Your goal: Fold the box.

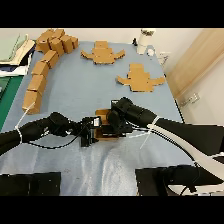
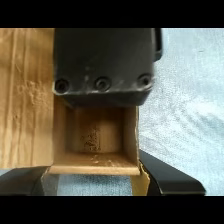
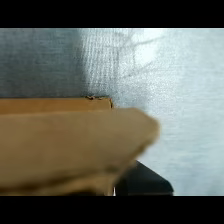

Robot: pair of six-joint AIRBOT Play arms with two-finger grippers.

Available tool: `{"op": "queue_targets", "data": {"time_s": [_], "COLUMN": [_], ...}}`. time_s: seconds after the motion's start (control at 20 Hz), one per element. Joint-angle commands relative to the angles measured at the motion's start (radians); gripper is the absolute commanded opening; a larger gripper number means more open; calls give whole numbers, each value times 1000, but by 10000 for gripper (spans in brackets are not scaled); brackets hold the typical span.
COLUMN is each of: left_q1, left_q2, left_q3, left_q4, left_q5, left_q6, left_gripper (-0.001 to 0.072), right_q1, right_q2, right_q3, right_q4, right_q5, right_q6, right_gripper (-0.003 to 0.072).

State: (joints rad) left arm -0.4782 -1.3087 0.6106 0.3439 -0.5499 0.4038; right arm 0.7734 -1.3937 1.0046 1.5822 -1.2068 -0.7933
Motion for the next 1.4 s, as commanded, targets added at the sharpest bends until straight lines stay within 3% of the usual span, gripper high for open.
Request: {"op": "queue_targets", "data": {"time_s": [0.0, 0.15, 0.2, 0.35, 0.55, 0.6, 0.65, 0.7, 1.1, 1.25, 1.35], "left_q1": [0, 0, 0, 0, 0, 0, 0, 0, 0, 0, 0], "left_q2": [0, 0, 1, 0, 0, 0, 0, 1, 0, 0, 0], "left_q3": [0, 0, 0, 0, 0, 0, 0, 0, -1, -1, 0], "left_q4": [0, 0, 0, 0, 0, 0, 0, 0, 0, 0, 0], "left_q5": [0, 0, 0, 0, 0, 0, 0, 0, 0, 0, 0], "left_q6": [1, 1, 0, 1, 0, 0, 0, 1, 0, 1, 0], "left_gripper": [525, 525, 525, 525, 525, 525, 525, 525, 525, 525, 525], "right_q1": [0, 0, 0, 0, 1, 0, 1, 0, -1, -1, -1], "right_q2": [-15, -16, -16, -16, -16, -15, -14, -13, -10, -13, -25], "right_q3": [26, 31, 31, 31, 31, 31, 31, 31, 31, 31, 31], "right_q4": [-63, -78, -80, -83, -83, -83, -83, -82, -56, -57, -59], "right_q5": [-33, -33, -33, -33, -29, -25, -24, -24, -25, -25, -27], "right_q6": [26, 26, 26, 26, -5, -11, -11, -11, -11, -11, -11], "right_gripper": [288, 182, 97, 4, 3, 110, 353, 461, 455, 341, 216]}}
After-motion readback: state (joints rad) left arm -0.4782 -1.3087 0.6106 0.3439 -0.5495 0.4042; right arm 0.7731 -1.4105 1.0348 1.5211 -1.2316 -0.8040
